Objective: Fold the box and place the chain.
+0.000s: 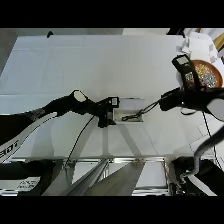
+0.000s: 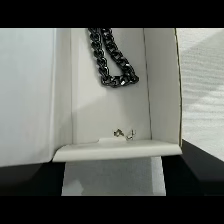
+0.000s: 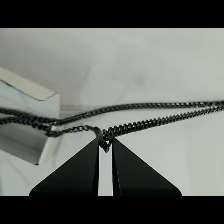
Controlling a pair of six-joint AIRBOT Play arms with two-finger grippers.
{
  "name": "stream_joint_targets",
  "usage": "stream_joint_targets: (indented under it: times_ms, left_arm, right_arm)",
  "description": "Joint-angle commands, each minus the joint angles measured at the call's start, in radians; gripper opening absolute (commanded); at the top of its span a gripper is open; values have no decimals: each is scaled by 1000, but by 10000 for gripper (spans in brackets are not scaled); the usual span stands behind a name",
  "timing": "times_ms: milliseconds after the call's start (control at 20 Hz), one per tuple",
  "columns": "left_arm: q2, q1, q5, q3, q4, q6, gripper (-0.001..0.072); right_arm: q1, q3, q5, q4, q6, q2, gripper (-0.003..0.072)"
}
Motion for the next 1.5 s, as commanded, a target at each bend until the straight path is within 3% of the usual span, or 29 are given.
stream_joint_targets:
  times_ms: [0,550,1050,1350,1450]
  left_arm:
    - [0,0,0,0,0,0,310]
    - [0,0,0,0,0,0,310]
    - [0,0,0,0,0,0,310]
    - [0,0,0,0,0,0,310]
    - [0,0,0,0,0,0,310]
  right_arm:
    - [82,1,11,85,1,84,12]
    - [350,1,-291,171,2,28,12]
    - [377,0,-227,166,34,-259,13]
    - [377,0,-259,167,67,-451,15]
    - [377,0,-261,166,92,-468,67]
